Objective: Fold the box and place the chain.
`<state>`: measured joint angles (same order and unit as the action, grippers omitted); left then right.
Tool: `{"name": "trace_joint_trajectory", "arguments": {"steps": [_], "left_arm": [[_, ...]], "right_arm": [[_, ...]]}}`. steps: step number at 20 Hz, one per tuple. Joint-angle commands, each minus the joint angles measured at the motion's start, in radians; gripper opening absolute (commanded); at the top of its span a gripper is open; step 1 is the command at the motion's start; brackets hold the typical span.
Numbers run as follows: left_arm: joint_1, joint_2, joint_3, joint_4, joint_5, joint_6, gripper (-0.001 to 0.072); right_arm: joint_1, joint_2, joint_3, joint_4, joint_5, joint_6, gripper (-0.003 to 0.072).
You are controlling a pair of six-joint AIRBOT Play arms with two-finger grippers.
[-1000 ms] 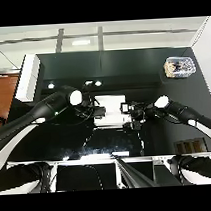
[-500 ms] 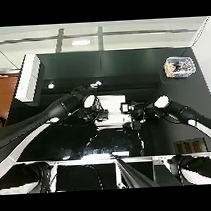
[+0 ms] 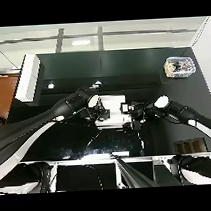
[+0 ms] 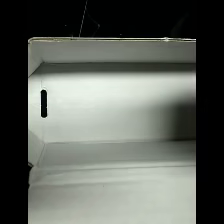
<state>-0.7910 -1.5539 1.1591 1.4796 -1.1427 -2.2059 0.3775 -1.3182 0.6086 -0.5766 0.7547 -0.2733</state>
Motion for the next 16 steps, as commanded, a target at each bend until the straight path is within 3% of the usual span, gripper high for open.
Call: {"name": "trace_joint_trajectory", "arguments": {"steps": [1,3,5,8,9,11,12,14,15,16], "left_arm": [[-0.001,-0.034,0.031,-0.003,-0.043,-0.002,0.03],[-0.001,-0.034,0.034,0.001,-0.045,-0.002,0.0119],[-0.001,-0.034,0.037,0.001,-0.043,-0.002,0.0028],[0.0,-0.033,0.037,0.0,-0.043,-0.002,0.003],[0.0,-0.033,0.037,0.0,-0.043,-0.002,0.0073],[0.0,-0.033,0.037,-0.004,-0.048,-0.002,0.0449],[0.0,-0.033,0.037,-0.003,-0.057,-0.002,0.049],[0.0,-0.033,0.037,-0.003,-0.067,-0.005,0.0487],[0.0,-0.033,0.037,-0.001,-0.066,-0.021,0.0428],[0.0,-0.033,0.037,0.005,-0.062,-0.027,0.0201]], "right_arm": [[0.001,0.0,0.0,0.0,0.0,0.0,0.0183],[0.001,0.0,0.0,0.0,0.0,0.0,0.0183],[0.001,0.0,0.0,0.0,0.0,0.0,0.0183],[0.001,0.0,0.0,0.0,0.0,0.0,0.0183],[0.001,0.0,0.0,0.0,0.0,0.0,0.0183],[0.001,0.0,0.0,0.0,0.0,0.0,0.0183],[0.001,0.0,0.0,0.0,0.0,0.0,0.0183],[0.001,0.0,0.0,0.0,0.0,0.0,0.0183],[0.001,0.0,0.0,0.0,0.0,0.0,0.0183],[0.001,0.0,0.0,0.0,0.0,0.0,0.0183]]}}
